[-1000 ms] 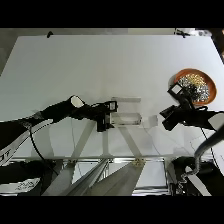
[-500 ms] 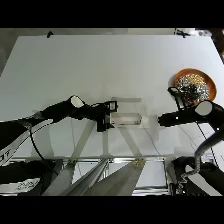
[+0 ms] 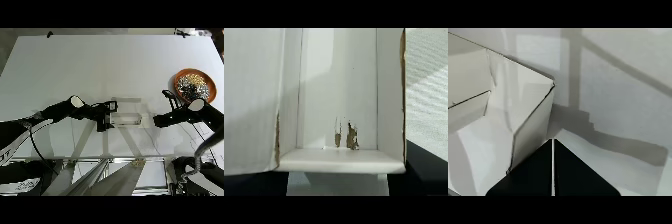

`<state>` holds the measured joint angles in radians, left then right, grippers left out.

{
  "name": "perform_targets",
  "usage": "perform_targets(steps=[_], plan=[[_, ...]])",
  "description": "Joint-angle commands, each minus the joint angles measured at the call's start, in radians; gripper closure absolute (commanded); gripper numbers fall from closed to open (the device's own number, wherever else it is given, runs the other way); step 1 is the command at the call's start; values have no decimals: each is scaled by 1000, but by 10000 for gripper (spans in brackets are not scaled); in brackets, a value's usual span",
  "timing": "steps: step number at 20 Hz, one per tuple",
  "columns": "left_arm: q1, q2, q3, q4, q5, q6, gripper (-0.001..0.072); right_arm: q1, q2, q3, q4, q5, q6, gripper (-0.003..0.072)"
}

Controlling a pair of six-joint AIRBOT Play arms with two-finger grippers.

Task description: Fold the box and place the chain.

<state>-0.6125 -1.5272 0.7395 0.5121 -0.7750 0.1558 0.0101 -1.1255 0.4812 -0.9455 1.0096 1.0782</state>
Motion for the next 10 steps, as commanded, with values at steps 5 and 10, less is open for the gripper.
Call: perform_targets(steps=[5, 10], plan=[[0, 0, 0, 0, 0, 0, 317, -1, -6, 1, 208, 29, -131, 604], [0, 1, 0, 0, 0, 0, 317, -1, 5, 25, 236, 99, -141, 548]])
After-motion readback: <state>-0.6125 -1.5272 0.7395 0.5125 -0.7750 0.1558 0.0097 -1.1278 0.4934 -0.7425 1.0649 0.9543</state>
